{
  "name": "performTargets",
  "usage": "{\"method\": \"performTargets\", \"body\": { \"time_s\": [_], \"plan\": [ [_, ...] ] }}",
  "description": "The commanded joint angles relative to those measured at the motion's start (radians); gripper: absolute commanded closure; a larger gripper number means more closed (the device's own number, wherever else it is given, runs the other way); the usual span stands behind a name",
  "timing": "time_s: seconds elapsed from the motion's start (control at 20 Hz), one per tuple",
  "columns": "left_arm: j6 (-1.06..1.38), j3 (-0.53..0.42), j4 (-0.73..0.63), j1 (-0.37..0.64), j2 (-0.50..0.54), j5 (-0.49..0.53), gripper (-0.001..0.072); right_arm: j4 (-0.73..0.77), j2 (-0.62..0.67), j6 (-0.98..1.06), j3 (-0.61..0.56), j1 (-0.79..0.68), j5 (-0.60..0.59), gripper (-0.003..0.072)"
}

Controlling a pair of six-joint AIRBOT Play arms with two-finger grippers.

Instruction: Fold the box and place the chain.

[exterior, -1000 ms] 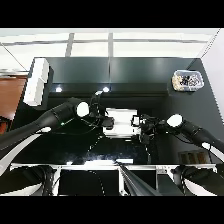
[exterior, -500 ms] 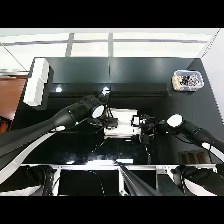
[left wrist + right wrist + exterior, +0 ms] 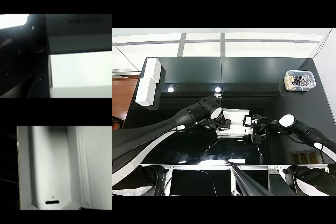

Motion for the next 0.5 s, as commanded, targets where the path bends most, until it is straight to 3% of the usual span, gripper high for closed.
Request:
{"method": "performTargets", "body": {
  "time_s": [0.0,0.45],
  "plan": [
    [-0.018,0.008,0.0,-0.014,-0.023,-0.017,0.0322,0.0,0.0,0.0,0.0,0.0,0.001,0.0491],
    [-0.033,0.023,0.002,-0.016,-0.023,-0.014,0.0364,0.0,0.0,0.0,0.0,0.0,0.001,0.0491]
  ]
}}
